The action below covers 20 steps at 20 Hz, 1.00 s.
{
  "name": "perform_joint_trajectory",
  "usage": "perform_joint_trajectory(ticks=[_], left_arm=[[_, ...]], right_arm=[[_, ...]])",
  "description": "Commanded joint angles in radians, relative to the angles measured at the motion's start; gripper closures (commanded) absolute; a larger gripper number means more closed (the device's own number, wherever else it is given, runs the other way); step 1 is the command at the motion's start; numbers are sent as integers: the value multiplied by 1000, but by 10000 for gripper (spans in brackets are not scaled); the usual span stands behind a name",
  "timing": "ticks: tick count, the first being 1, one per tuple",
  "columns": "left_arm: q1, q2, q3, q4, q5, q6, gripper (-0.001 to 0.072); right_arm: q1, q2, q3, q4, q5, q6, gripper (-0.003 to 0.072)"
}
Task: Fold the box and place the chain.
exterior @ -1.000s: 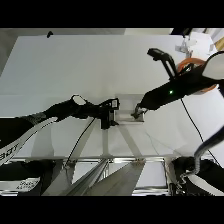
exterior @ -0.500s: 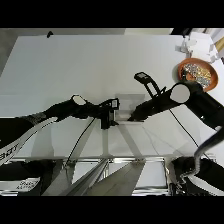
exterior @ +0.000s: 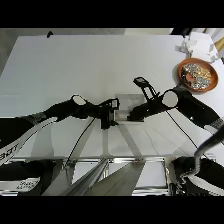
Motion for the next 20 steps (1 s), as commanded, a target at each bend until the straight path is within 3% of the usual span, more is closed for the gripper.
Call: perform_joint_trajectory(ticks=[1,8,15,20], left_arm=[[0,1,0,0,0,0,571],[0,1,0,0,0,0,571],[0,1,0,0,0,0,571],[0,1,0,0,0,0,571]], right_arm=[[1,-12,-2,5,-4,2,485],[-42,98,4,-15,45,-1,480],[-381,252,37,-28,148,-63,486],[-522,249,36,-279,31,-42,487]])
